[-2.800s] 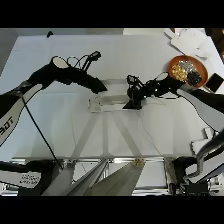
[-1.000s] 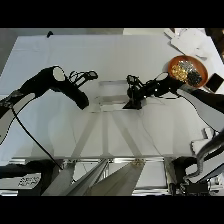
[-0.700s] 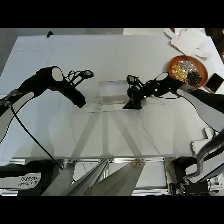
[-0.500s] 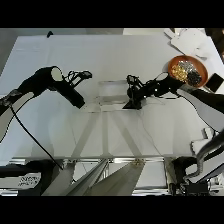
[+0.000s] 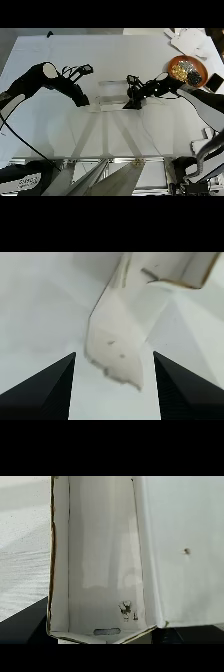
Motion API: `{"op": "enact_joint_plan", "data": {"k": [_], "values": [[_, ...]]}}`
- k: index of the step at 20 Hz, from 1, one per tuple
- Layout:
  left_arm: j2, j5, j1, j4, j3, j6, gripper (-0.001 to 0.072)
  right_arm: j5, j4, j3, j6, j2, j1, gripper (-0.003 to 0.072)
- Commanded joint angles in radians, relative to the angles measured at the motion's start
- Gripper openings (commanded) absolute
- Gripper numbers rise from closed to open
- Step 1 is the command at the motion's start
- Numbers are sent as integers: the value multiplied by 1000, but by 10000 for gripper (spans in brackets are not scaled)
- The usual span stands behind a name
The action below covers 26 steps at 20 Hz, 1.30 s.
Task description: Fold the box and place the chain.
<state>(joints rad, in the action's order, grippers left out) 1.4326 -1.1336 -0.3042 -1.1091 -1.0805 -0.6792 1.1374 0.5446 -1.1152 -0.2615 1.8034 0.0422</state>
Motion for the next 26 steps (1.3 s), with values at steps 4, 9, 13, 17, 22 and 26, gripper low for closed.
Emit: {"op": "enact_joint_plan", "data": {"k": [4, 9, 13, 17, 22, 26], "values": [[2, 164, -91, 39, 0, 216, 539, 0, 0, -1, 0, 1, 0, 389], [39, 151, -97, -22, 0, 364, 539, 0, 0, -1, 0, 1, 0, 389], [77, 135, -97, -21, 0, 524, 538, 0, 0, -1, 0, 1, 0, 389], [105, 133, -97, 15, 0, 571, 507, 0, 0, -1, 0, 1, 0, 389], [112, 120, -97, 109, 0, 737, 452, 0, 0, -1, 0, 1, 0, 389], [112, 106, -96, 106, 0, 738, 415, 0, 0, -1, 0, 1, 0, 389]]}}
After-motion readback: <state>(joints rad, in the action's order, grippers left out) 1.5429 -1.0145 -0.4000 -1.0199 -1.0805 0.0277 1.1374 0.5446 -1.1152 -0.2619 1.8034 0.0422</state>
